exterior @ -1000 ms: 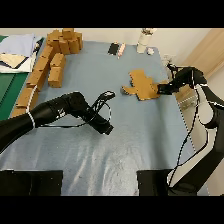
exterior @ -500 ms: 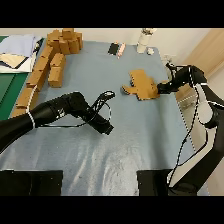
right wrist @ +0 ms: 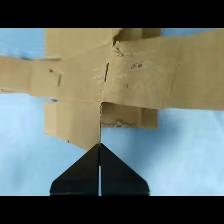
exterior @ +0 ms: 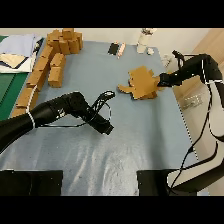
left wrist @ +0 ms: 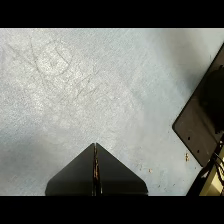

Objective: Fold the box.

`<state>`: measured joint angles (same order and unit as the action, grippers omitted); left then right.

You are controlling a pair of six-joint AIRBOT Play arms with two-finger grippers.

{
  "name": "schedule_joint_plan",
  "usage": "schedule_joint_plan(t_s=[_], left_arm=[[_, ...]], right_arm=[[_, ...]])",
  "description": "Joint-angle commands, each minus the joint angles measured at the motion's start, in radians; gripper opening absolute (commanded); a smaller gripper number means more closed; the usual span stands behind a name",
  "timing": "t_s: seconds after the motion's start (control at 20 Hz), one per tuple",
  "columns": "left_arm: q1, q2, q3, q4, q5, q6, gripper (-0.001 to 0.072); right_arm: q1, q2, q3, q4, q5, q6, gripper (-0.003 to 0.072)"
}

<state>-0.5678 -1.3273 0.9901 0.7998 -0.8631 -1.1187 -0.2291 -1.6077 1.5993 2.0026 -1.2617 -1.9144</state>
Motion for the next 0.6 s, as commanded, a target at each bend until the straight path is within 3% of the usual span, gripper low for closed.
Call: schedule_joint_plan(t_s=[0.0, 0.3, 0.55], left_arm=[[0.002, 0.0, 0.0, -0.001, -0.006, -0.001, 0.0011], [0.002, 0.002, 0.0, -0.001, -0.071, -0.001, 0.0011], [0.002, 0.002, 0.0, -0.001, -0.088, -0.001, 0.0011]], right_arm=[[0.06, 0.185, -0.193, -0.047, -0.007, 0.138, -0.0001], [0.261, 0.595, -0.741, -0.222, 0.084, 0.435, -0.0001], [0.306, 0.769, -1.005, -0.297, 0.088, 0.491, -0.0001]])
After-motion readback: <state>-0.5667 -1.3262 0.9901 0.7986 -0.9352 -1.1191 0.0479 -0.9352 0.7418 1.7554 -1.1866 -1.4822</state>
